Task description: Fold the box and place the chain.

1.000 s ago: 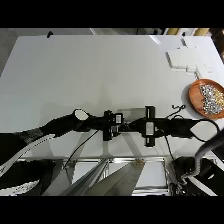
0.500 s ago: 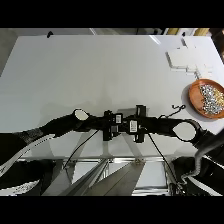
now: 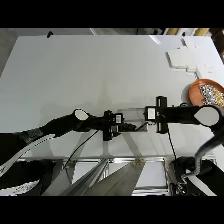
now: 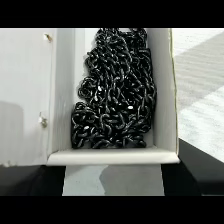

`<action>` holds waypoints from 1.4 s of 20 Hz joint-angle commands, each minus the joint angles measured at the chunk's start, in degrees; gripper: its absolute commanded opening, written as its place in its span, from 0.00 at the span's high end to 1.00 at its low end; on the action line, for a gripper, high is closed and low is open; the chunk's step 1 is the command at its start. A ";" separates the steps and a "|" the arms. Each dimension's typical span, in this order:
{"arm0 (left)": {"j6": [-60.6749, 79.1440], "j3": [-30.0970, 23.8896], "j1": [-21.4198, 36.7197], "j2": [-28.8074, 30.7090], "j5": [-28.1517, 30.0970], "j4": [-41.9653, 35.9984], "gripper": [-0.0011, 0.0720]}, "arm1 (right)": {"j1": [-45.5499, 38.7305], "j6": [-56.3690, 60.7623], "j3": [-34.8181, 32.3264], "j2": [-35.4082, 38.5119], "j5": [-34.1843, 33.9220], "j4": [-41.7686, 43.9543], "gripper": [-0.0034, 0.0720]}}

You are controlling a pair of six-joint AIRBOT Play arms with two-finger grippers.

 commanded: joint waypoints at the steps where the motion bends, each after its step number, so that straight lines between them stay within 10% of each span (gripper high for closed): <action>1: 0.02 -0.02 -0.02 0.04 0.00 0.00 0.71 | -9.25 -0.66 0.31 -0.31 5.53 -4.98 0.81; 24: 0.02 -0.02 -0.02 0.04 0.00 0.00 0.71 | -7.41 -10.67 -6.19 -18.58 -5.73 -7.15 0.82; 28: 0.02 -0.02 -0.02 0.04 0.00 0.00 0.71 | -7.39 -10.47 -6.16 -15.80 -1.97 -7.30 0.93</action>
